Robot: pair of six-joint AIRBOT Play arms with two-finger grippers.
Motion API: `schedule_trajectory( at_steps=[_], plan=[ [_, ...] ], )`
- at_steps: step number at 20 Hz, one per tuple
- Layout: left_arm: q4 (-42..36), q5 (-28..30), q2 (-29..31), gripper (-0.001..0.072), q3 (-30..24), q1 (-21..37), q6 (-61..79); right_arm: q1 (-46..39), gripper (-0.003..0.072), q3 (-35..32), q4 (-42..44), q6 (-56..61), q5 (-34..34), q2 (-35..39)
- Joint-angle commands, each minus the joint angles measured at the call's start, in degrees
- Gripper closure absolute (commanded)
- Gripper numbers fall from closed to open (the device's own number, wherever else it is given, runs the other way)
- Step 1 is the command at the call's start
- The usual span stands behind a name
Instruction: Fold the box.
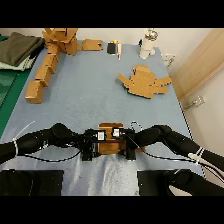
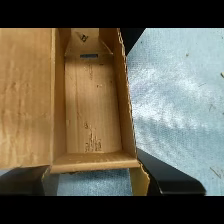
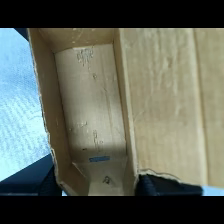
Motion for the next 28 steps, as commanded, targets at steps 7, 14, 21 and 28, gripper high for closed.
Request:
schedule_trajectory(
  at_steps=[7, 14, 21, 28],
  plan=[
    [0.0, 0.04, -0.04, 0.0256, 0.07, 0.04, -0.09, 0.0, 0.0185, 0.04, 0.04, 0.02, 0.02, -0.04],
    [0.0, 0.04, -0.04, 0.0256, 0.07, 0.04, -0.09, -0.02, -0.003, 1.16, 1.46, 1.03, -5.86, 0.0],
    [0.0, -0.04, -0.04, 0.0256, 0.07, 0.02, -0.09, -0.13, -0.003, 2.54, -9.29, 11.8, -9.16, 5.03],
    [0.0, -0.02, -0.04, 0.0256, 0.07, 0.02, -0.09, -0.13, -0.0028, 2.56, -17.35, 19.63, -14.4, 16.31]
  ],
)
